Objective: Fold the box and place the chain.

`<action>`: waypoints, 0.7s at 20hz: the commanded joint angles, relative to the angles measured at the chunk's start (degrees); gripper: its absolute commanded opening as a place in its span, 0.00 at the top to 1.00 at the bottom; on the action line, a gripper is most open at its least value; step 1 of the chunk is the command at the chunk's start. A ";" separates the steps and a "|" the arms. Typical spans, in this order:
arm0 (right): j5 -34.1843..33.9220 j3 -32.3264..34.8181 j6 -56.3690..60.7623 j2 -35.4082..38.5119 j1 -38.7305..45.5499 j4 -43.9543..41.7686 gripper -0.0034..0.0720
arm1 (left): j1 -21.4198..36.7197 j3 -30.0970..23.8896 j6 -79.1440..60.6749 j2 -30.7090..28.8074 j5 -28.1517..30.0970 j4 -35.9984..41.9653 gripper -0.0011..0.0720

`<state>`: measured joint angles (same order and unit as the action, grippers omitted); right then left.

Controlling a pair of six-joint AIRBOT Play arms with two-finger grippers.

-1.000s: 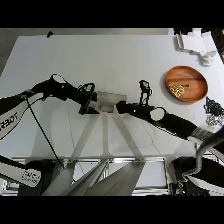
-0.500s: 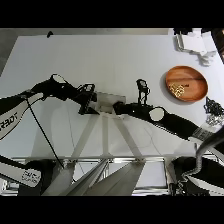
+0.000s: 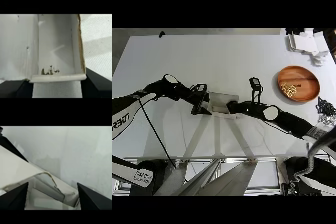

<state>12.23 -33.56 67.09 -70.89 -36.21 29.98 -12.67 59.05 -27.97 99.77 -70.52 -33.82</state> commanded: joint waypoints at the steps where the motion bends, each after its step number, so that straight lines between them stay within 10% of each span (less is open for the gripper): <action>1: 6.05 0.00 0.50 0.04 1.40 4.07 0.06 | 0.07 0.00 -0.09 -0.02 0.00 -0.07 0.77; 14: 5.62 -0.50 9.66 11.69 1.42 17.27 0.07 | 0.07 0.00 -0.09 -0.02 0.00 -0.07 0.77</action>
<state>17.69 -34.02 76.16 -62.92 -34.83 42.22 -12.67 59.05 -28.05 99.77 -70.52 -33.85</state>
